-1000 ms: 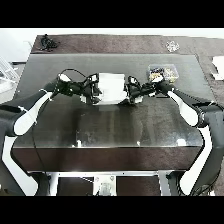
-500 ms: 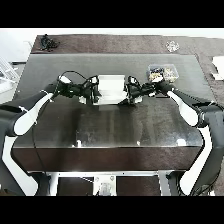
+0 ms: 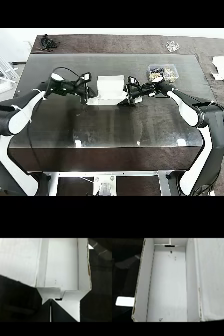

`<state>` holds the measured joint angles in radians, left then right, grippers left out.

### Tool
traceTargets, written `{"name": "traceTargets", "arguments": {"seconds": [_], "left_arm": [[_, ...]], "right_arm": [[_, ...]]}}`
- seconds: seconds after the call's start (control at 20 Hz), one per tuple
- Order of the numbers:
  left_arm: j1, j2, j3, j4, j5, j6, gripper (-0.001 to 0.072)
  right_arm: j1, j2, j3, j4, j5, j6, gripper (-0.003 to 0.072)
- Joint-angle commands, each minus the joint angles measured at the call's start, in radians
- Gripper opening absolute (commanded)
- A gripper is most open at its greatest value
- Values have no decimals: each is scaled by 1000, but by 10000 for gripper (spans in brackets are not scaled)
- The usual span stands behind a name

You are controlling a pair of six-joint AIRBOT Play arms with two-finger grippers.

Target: Fold the box and place the chain.

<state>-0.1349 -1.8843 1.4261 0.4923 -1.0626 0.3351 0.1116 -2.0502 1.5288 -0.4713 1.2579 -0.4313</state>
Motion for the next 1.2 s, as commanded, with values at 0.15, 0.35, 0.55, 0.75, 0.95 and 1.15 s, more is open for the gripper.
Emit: {"name": "traceTargets", "arguments": {"seconds": [0.15,0.35,0.55,0.75,0.95,1.15], "left_arm": [[74,102,0,-73,-87,-94,15],[178,226,-47,-83,-119,-350,14],[238,322,-161,-79,-29,-675,14],[269,325,-275,-80,0,-903,16],[279,325,-326,-64,13,-1160,17],[280,317,-326,-58,-53,-1325,18]], "right_arm": [[0,0,0,0,-1,0,591],[0,0,0,0,0,0,591],[0,0,0,0,0,0,590],[0,0,0,0,-1,1,591],[0,0,0,0,0,1,591],[-1,0,0,0,0,0,591]]}}
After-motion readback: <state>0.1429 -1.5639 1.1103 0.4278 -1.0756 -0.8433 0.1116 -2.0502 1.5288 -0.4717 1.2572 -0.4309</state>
